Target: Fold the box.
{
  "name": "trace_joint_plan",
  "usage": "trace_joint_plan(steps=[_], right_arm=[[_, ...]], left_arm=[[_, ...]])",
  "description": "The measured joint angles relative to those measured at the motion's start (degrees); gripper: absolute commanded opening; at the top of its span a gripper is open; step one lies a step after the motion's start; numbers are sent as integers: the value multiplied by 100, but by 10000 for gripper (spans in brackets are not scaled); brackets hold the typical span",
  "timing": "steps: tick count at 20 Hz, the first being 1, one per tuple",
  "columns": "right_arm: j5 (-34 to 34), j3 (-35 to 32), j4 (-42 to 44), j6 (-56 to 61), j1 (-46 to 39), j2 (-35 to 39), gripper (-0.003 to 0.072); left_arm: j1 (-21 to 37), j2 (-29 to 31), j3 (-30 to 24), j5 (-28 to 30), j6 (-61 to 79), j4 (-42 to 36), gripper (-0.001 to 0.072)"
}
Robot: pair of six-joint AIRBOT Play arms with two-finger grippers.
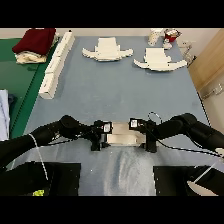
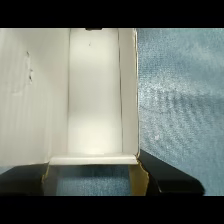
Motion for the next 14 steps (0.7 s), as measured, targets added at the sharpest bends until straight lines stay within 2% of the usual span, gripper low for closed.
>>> trace_joint_plan(steps=[3,4,6,7,8,9,11,14], right_arm=[[-544,282,-664,1239,0,417,708],[-741,376,-822,1694,0,553,670],[-1071,527,-944,2824,0,811,367],[-1176,568,-855,3379,0,887,169],[-1237,595,-651,3956,0,933,41],[-1263,592,-354,4430,0,938,9],[-1071,529,503,5171,61,846,9],[-275,525,1794,5947,361,476,9]], left_arm=[[0,0,0,0,0,0,465],[2,0,0,0,0,0,465],[0,0,0,-2,2,2,465],[2,0,0,-2,2,2,464],[0,0,0,-2,2,2,465],[2,0,0,0,2,2,465],[2,0,0,-2,2,2,465],[2,0,0,-2,2,2,464]])
